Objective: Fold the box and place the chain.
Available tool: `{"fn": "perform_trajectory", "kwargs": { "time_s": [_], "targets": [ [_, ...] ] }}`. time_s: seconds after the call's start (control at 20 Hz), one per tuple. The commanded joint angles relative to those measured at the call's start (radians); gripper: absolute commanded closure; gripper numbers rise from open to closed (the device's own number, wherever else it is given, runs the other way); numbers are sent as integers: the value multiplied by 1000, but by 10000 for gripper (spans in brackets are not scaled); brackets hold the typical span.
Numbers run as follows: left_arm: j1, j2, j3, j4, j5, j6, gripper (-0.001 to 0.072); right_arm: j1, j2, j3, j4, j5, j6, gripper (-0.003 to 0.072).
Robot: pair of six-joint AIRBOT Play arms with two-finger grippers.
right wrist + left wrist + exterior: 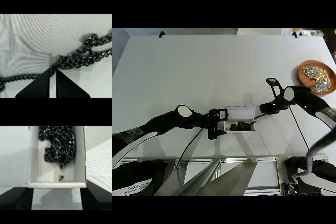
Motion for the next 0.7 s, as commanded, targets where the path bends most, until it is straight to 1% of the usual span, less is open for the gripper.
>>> {"fn": "perform_trajectory", "kwargs": {
  "time_s": [0.0,0.1,0.2,0.3,0.45,0.65],
  "targets": [
    [0,1,0,0,0,0,397,1,6,-1,4,15,-46,660],
    [0,1,0,0,0,0,397,1,52,-1,4,29,-56,660],
    [0,1,0,0,0,0,397,1,138,0,4,49,-64,660],
    [0,1,0,0,0,0,397,1,245,-1,11,98,-72,660],
    [0,1,0,0,0,0,397,1,430,0,101,171,-134,660],
    [0,1,0,0,0,0,397,1,656,0,274,231,-190,660]
  ]
}}
